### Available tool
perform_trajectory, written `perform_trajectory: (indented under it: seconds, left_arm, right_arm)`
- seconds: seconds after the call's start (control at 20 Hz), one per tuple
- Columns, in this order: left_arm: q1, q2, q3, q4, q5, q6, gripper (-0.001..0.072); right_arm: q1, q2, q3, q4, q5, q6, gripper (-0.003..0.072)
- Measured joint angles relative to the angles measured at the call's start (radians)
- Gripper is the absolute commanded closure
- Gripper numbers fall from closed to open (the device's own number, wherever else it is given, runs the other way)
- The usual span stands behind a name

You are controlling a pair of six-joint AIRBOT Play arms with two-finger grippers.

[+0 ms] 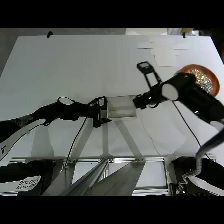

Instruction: Fold the box and place the chain.

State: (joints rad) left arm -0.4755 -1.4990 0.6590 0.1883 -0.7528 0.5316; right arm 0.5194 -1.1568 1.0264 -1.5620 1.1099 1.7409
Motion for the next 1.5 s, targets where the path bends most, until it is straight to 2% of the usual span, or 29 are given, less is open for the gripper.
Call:
perform_trajectory:
  seconds: [0.05, 0.25, 0.5, 0.65, 1.0, 1.5]
  left_arm:
    - [0.0, 0.0, 0.0, 0.0, -0.001, 0.0, 0.0695]
    - [0.0, 0.0, 0.0, 0.0, -0.004, 0.0, 0.0695]
    - [0.0, 0.0, 0.0, 0.0, -0.007, 0.0, 0.0695]
    - [0.0, 0.0, 0.0, 0.0, -0.007, 0.0, 0.0695]
    - [0.0, 0.0, 0.0, 0.0, -0.007, 0.0, 0.0695]
    - [0.0, 0.0, 0.0, 0.0, -0.007, 0.0, 0.0695]
  right_arm:
    - [-0.042, 0.014, 0.024, -0.006, 0.009, -0.027, 0.0408]
    - [-0.272, 0.031, 0.114, -0.029, -0.002, -0.145, 0.0462]
    - [-0.584, -0.053, 0.153, -0.055, -0.095, -0.211, 0.0463]
    - [-0.707, -0.13, 0.159, -0.055, -0.126, -0.238, 0.0463]
    - [-0.83, -0.274, 0.163, -0.058, -0.179, -0.253, 0.0464]
    - [-0.855, -0.406, 0.163, -0.017, -0.181, -0.217, 0.0464]
